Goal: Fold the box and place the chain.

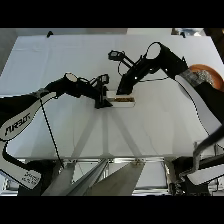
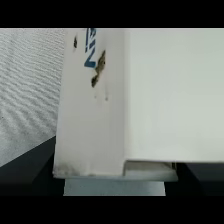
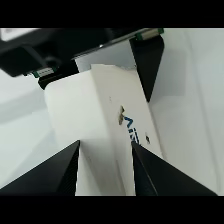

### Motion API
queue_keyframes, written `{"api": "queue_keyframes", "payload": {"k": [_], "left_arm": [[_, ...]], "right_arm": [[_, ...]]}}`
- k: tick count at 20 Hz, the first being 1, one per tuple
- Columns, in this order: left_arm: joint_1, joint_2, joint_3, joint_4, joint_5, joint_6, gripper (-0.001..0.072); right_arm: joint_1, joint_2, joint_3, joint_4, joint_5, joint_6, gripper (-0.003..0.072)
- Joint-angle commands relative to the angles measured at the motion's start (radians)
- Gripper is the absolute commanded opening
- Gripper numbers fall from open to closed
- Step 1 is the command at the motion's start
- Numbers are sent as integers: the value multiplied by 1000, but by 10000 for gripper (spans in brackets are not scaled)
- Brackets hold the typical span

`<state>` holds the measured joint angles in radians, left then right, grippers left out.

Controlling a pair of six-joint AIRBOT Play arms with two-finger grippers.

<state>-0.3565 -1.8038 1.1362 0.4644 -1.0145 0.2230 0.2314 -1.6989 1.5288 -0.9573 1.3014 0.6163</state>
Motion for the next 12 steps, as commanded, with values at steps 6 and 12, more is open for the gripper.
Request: {"api": "queue_keyframes", "payload": {"k": [6, 12], "left_arm": [[0, 0, 0, 0, 0, 0, 258], [0, 0, 0, 0, 0, 0, 258]], "right_arm": [[14, 36, -109, -38, -122, -52, 299], [14, 198, -337, -43, -422, -106, 223]]}}
